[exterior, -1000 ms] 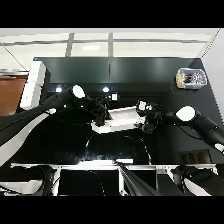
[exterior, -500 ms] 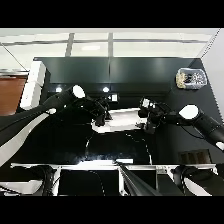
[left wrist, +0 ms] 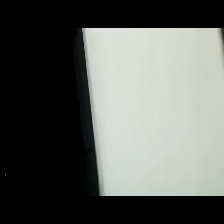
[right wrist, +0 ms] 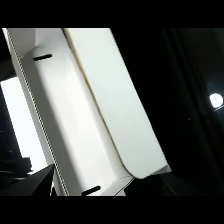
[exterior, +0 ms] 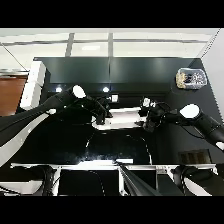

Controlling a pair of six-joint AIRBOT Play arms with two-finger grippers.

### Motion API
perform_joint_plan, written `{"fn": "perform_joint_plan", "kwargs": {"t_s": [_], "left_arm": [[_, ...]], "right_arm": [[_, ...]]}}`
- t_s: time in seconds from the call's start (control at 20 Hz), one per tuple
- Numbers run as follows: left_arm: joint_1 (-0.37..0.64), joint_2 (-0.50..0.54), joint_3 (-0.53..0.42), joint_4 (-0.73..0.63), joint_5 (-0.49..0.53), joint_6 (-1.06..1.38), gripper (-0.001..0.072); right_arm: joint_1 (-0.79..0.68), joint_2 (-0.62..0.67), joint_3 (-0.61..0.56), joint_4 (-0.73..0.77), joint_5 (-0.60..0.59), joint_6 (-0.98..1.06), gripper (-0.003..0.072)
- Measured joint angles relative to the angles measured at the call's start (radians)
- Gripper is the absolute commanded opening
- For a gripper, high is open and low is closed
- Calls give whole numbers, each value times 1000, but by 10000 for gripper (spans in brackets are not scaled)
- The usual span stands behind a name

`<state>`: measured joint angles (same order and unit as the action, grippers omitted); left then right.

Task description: Fold the box and place the chain.

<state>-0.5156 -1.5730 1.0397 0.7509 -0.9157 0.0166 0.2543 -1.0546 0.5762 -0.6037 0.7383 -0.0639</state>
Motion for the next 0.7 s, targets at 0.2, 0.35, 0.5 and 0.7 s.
{"fn": "perform_joint_plan", "kwargs": {"t_s": [0.2, 0.35, 0.5, 0.7], "left_arm": [[0, 0, 0, 1, -3, 3, 23], [0, 0, 0, 1, -8, 3, 24], [0, 0, 0, 1, -9, 3, 24], [0, 0, 0, 0, -10, 3, 24]], "right_arm": [[0, -8, -3, 22, 18, -28, 674], [0, -14, -16, 27, 54, -34, 674], [0, -34, -24, 26, 71, -51, 674], [0, -83, -28, 26, 80, -130, 673]]}}
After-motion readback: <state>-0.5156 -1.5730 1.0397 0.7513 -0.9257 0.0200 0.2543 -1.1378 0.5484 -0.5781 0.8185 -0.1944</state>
